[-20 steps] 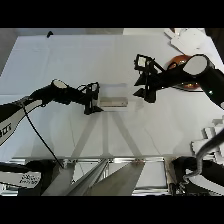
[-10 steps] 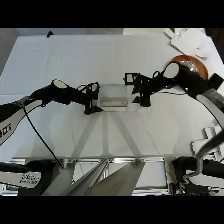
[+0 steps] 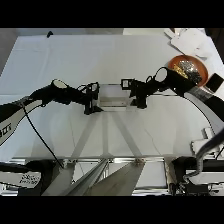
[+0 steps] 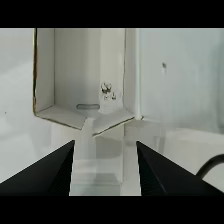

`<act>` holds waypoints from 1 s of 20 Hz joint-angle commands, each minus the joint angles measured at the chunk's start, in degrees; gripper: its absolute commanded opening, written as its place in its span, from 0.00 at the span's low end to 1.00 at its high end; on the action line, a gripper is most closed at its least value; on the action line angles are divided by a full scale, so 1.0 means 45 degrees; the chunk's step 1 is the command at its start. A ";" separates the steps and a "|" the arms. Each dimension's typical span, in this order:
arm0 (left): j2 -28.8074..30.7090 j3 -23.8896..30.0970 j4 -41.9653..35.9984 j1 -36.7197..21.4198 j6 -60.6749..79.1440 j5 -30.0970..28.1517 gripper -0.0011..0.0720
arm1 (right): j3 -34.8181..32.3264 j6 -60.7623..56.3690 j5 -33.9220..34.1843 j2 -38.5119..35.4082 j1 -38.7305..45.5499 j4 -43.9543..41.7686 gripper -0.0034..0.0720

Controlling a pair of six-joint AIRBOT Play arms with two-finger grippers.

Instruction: Fold the box and place the chain.

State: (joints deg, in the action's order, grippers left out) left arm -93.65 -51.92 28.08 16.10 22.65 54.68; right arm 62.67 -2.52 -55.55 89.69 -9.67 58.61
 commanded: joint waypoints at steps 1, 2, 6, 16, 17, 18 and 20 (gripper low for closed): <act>0.0005 -0.0015 0.0000 0.0005 0.0005 0.0000 0.53 | 0.0010 0.0039 0.0481 0.0253 -0.0282 -0.0136 0.56; 0.0005 -0.0015 0.0000 0.0005 0.0005 -0.0005 0.53 | 0.0010 -0.0005 0.0549 0.0257 -0.0359 -0.0136 0.50; 0.0005 -0.0015 0.0000 0.0005 0.0005 -0.0005 0.53 | 0.0010 -0.0053 0.0539 0.0257 -0.0418 -0.0389 0.36; 0.0005 -0.0015 0.0000 0.0005 0.0005 0.0000 0.53 | 0.0010 -0.0049 -0.0301 0.0257 -0.0534 -0.0884 0.11; 0.0005 -0.0015 0.0000 0.0005 0.0005 0.0000 0.53 | 0.0010 -0.0049 -0.0442 0.0257 -0.0534 -0.0884 0.24; 0.0005 -0.0015 0.0000 0.0005 0.0010 -0.0005 0.53 | 0.0010 -0.0049 -0.0471 0.0257 -0.0534 -0.0884 0.45; 0.0005 -0.0015 0.0000 0.0005 0.0005 0.0005 0.53 | 0.0010 -0.0053 -0.0525 0.0257 -0.0534 -0.0884 0.52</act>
State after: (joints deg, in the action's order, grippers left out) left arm -93.65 -51.96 27.86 16.12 22.72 54.43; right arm 62.72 -2.70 -56.64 90.83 -12.01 54.68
